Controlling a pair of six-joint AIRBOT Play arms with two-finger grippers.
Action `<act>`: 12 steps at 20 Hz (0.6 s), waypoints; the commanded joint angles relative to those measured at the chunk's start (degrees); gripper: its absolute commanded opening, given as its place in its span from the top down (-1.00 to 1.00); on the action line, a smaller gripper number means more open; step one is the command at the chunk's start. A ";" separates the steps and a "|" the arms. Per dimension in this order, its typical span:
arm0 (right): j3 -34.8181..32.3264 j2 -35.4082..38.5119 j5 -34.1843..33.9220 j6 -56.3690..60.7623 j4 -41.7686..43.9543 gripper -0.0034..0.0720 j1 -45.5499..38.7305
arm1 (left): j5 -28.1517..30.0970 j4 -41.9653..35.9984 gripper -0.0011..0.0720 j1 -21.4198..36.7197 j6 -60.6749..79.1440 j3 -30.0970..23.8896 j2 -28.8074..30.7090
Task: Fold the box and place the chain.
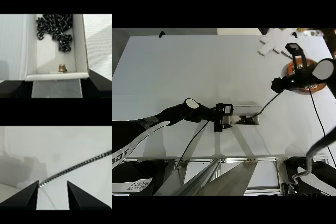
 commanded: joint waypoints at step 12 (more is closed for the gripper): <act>0.09 -17.40 -1.88 4.81 -4.20 0.14 -1.03 | 0.00 0.02 0.94 0.00 0.02 0.00 0.00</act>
